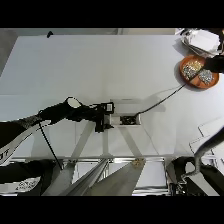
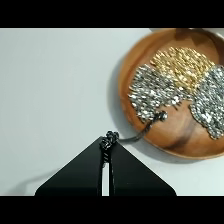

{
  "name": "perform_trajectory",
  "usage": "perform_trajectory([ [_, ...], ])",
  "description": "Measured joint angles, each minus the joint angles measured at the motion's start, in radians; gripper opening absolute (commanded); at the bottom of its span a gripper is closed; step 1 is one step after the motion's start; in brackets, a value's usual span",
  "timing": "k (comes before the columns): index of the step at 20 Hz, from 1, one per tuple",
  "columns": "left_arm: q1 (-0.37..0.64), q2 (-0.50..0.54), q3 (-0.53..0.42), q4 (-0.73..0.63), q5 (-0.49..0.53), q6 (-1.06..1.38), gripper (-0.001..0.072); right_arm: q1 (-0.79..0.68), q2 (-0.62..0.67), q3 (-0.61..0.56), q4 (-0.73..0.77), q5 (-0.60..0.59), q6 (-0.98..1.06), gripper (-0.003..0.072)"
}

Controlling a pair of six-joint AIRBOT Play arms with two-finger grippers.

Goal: Fold the box and place the chain.

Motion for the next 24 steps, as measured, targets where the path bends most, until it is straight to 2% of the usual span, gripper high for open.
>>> perform_trajectory([
  [6, 0.0, 0.0, 0.0, 0.0, 0.0, 0.0, 0.021, 0.0, 0.223, 0.0, 0.236, 0.181, -0.109, 0.0013],
  [10, 0.0, 0.0, 0.0, 0.0, 0.0, 0.0, 0.021, 0.005, 0.308, 0.0, 0.404, 0.321, -0.162, 0.0014],
  [14, 0.0, 0.0, 0.0, 0.0, 0.0, 0.0, 0.021, 0.069, 0.359, 0.0, 0.543, 0.396, -0.196, 0.0014],
  [19, 0.0, 0.0, 0.0, 0.0, 0.0, 0.0, 0.021, 0.195, 0.379, 0.0, 0.642, 0.403, -0.208, 0.0014],
  [24, 0.0, 0.0, 0.0, 0.0, 0.0, 0.0, 0.021, 0.302, 0.383, 0.0, 0.758, 0.301, -0.229, 0.0014],
])
